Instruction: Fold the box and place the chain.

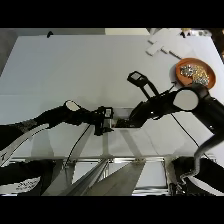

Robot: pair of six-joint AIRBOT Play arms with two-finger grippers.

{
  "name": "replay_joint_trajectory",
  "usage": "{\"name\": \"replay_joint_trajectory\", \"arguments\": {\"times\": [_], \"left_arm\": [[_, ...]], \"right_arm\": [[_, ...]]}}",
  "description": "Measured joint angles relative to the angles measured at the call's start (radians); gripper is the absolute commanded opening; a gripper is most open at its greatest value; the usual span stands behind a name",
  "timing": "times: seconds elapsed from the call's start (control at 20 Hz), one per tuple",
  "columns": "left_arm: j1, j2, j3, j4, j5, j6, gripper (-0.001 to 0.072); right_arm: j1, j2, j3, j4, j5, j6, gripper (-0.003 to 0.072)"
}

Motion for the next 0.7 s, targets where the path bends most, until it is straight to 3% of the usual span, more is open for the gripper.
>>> {"name": "replay_joint_trajectory", "arguments": {"times": [0.05, 0.15, 0.5, 0.7], "left_arm": [[0.0, 0.0, 0.0, 0.0, 0.0, 0.0, 0.0012], [0.0, 0.0, 0.0, 0.0, 0.0, 0.0, 0.0012], [0.0, 0.0, 0.0, 0.0, 0.0, 0.0, 0.0012], [0.0, 0.0, 0.0, 0.0, 0.0, 0.0, 0.0012]], "right_arm": [[0.006, -0.015, -0.012, -0.008, -0.005, 0.0, 0.0139], [0.013, -0.033, -0.027, -0.021, -0.016, 0.003, 0.0279], [0.002, 0.066, 0.037, -0.133, 0.014, 0.01, 0.0281], [-0.122, 0.134, 0.094, -0.219, 0.026, 0.048, 0.0282]]}}
